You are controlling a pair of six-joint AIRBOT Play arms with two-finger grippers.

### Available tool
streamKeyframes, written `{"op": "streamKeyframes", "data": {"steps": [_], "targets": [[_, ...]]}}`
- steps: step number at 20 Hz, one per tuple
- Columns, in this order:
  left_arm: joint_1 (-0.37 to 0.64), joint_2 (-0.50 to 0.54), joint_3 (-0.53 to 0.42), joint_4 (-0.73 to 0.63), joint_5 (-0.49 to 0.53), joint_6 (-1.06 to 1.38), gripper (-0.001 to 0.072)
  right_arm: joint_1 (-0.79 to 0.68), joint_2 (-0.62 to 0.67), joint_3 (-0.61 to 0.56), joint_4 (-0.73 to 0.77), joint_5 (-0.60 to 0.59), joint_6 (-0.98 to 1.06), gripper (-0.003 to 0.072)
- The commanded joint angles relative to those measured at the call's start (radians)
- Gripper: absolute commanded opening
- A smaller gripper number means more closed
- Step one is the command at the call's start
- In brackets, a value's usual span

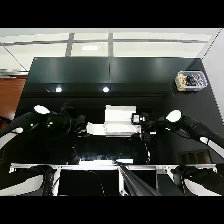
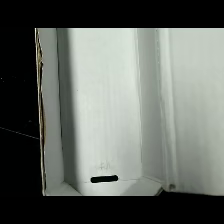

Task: Fold the box and place the chain.

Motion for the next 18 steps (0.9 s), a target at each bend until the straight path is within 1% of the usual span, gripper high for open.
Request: {"op": "streamKeyframes", "data": {"steps": [1, 3, 6, 7, 8, 9, 10, 12, 14, 18], "targets": [[-0.056, -0.076, 0.026, -0.151, -0.039, 0.127, 0.003, 0.001, 0.0, 0.0, 0.0, 0.0, 0.0, 0.0228], [-0.078, -0.076, 0.053, -0.15, -0.048, 0.172, 0.003, 0.001, 0.0, 0.0, 0.0, 0.0, 0.0, 0.0228], [-0.066, -0.066, 0.096, -0.14, -0.091, 0.183, 0.003, 0.001, 0.0, 0.0, 0.0, 0.0, 0.0, 0.0228], [-0.058, -0.061, 0.109, -0.135, -0.105, 0.189, 0.0045, 0.001, 0.0, 0.0, 0.0, 0.0, 0.0, 0.0227], [-0.048, -0.056, 0.122, -0.127, -0.115, 0.188, 0.0206, 0.001, 0.0, 0.0, 0.0, 0.0, 0.0, 0.0228], [-0.037, -0.056, 0.134, -0.124, -0.131, 0.188, 0.0437, 0.001, 0.0, 0.0, 0.0, 0.0, 0.0, 0.0228], [-0.03, -0.056, 0.141, -0.124, -0.143, 0.184, 0.0568, 0.001, 0.0, 0.0, 0.0, 0.0, 0.0, 0.0228], [-0.029, -0.056, 0.143, -0.127, -0.173, 0.169, 0.057, 0.001, 0.0, 0.0, 0.0, 0.0, 0.0, 0.0228], [-0.05, -0.056, 0.143, -0.125, -0.196, 0.169, 0.0569, 0.001, 0.0, 0.0, 0.0, 0.0, 0.0, 0.0228], [-0.117, -0.047, 0.172, -0.104, -0.19, 0.168, 0.0569, 0.001, 0.0, 0.0, 0.0, 0.0, 0.0, 0.0228]]}}
